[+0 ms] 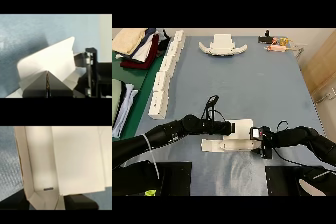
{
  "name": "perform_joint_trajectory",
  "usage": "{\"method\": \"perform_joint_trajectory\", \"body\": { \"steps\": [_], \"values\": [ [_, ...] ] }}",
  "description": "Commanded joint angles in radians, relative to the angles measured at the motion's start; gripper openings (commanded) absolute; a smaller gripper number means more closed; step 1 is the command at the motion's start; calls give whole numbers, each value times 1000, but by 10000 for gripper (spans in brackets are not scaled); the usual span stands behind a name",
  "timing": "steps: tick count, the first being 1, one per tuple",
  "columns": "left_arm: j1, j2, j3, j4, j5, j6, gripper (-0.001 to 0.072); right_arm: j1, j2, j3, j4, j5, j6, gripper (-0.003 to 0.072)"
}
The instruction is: Fold the box.
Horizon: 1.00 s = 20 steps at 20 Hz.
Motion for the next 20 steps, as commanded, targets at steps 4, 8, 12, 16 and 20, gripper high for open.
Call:
{"method": "perform_joint_trajectory", "body": {
  "steps": [4,8,12,16,20],
  "values": [
    [11,-85,26,0,-61,-11,15,0,0,1,-1,0,-1,507],
    [37,-85,50,7,-85,44,15,0,0,1,-1,0,-1,506],
    [137,-15,106,21,-233,169,15,0,0,1,-1,0,-1,506],
    [222,142,110,110,-431,345,15,0,0,0,-1,0,-1,506],
    [206,298,108,420,-568,387,15,0,0,1,-1,0,-1,506]
  ]
}}
